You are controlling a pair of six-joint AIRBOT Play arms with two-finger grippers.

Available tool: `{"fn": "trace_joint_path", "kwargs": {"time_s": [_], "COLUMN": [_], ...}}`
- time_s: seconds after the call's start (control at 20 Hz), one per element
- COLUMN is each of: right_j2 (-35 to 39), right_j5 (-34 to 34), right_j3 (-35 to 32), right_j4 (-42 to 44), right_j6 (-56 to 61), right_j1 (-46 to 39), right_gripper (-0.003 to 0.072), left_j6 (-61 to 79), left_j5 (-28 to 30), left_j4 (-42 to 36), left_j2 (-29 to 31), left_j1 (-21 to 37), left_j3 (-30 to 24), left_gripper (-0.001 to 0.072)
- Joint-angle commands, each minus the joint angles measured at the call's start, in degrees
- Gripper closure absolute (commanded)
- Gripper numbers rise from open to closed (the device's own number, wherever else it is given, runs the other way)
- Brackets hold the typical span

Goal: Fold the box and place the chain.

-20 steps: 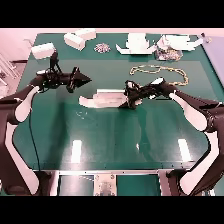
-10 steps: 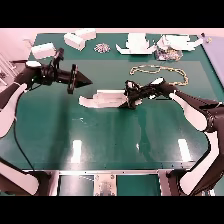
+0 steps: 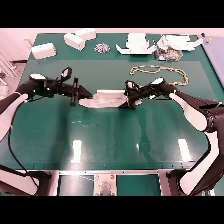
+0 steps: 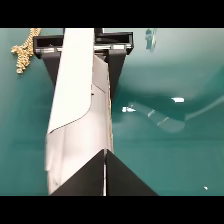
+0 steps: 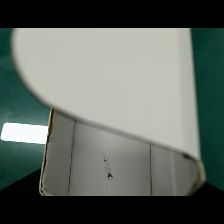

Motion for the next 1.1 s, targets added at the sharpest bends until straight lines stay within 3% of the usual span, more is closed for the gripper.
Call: {"fn": "trace_joint_path", "kwargs": {"time_s": [0.0, 0.1, 0.65, 1.05], "right_j2": [0.0, 0.0, 0.0, 0.0], "right_j5": [0.0, 0.0, 0.0, 0.0], "right_j3": [0.0, 0.0, 0.0, 0.0], "right_j4": [0.0, 0.0, 0.0, 0.0], "right_j6": [0.0, 0.0, 0.0, 0.0], "right_j1": [0.0, 0.0, 0.0, 0.0], "right_gripper": [0.0097, 0.0097, 0.0097, 0.0097], "left_j6": [0.7, 1.3, 8.7, 8.7], "left_j5": [5.8, 11.0, 23.8, 28.5], "left_j4": [0.4, -1.4, -14.7, -16.2], "left_j2": [-0.1, -0.1, -0.1, -4.2], "left_j1": [-3.9, -6.3, -6.7, -8.1], "left_j3": [-1.1, -1.1, -1.0, 1.4], "left_gripper": [0.0698, 0.0697, 0.0696, 0.0695]}}
